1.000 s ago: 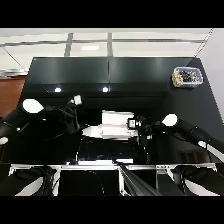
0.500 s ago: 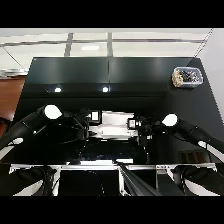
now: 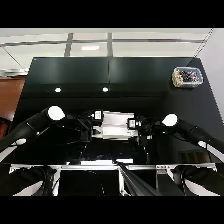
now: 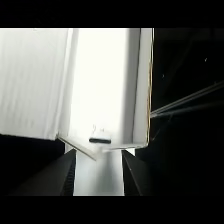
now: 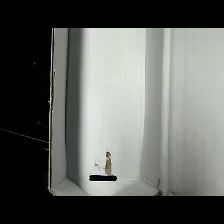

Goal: Fold the box and place the chain.

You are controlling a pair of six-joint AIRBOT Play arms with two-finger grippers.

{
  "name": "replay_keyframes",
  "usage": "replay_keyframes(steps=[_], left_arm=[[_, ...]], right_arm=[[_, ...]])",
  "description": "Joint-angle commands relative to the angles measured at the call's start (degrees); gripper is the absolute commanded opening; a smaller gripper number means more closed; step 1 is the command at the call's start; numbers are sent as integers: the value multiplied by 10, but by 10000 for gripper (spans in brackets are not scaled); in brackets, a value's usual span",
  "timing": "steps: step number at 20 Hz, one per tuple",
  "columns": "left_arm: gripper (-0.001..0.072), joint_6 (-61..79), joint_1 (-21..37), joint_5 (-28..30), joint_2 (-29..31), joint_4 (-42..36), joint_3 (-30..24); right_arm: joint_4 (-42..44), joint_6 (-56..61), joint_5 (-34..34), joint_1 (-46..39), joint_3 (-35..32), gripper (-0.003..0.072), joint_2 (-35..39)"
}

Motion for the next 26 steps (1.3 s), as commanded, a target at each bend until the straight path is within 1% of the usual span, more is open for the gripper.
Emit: replay_keyframes(steps=[1, 2, 3, 4, 5, 8, 9, 10, 11, 12, 13, 14, 15, 16, 17, 18, 19, 20, 21, 22, 23, 26], left_arm=[[331, -4, -1, -1, -7, -76, 0], [250, -4, -1, -2, -13, -89, 0], [197, -3, -1, -3, -19, -94, 0], [196, -3, 0, -7, -26, -94, 0], [155, -3, -1, -12, -33, -94, 0], [150, -3, -1, -16, -44, -94, 0], [122, -3, 0, -12, -44, -94, 0], [55, -3, 1, -10, -44, -93, 0], [26, -3, 1, -10, -44, -92, 0], [26, -3, -1, -10, -44, -92, 0], [72, -3, -3, -10, -44, -92, 0], [255, 0, -9, -9, -44, -92, 0], [304, 1, -15, -9, -44, -92, 0], [303, 1, -20, -7, -44, -91, 0], [233, 1, -24, -5, -44, -89, 0], [24, 1, -24, -5, -44, -86, 0], [129, 0, -24, -3, -44, -87, 0], [365, -3, -24, 2, -44, -89, 0], [349, -5, -23, 0, -44, -89, 0], [156, -8, -21, -3, -41, -84, 2], [24, -12, -15, -19, -34, -66, 5], [24, -87, 18, -65, 13, -26, 9]], right_arm=[[0, 0, 0, 0, 0, 408, 0], [0, 0, 0, 0, 0, 408, 0], [0, 0, 0, 0, 0, 408, 0], [0, 0, 0, 0, 0, 408, 0], [0, 0, 0, 0, 0, 408, 0], [0, 0, 0, 0, 0, 408, 0], [0, 0, 0, 0, 0, 408, 0], [0, 0, 0, 0, 0, 408, 0], [0, 0, 0, 0, 0, 408, 0], [0, 0, 0, 0, 0, 408, 0], [0, 0, 0, 0, 0, 408, 0], [0, 0, 0, 0, 0, 408, 0], [0, 0, 0, 0, 0, 408, 0], [0, 0, 0, 0, 0, 408, 0], [0, 0, 0, 0, 0, 408, 0], [0, 0, 0, 0, 0, 408, 0], [0, 0, 0, 0, 0, 408, 0], [0, 0, 0, 0, 0, 408, 0], [0, 0, 0, 0, 0, 408, 0], [0, 0, 0, 0, 0, 408, 0], [0, 0, 0, 0, 0, 408, 0], [0, 0, 0, 0, 0, 408, 0]])
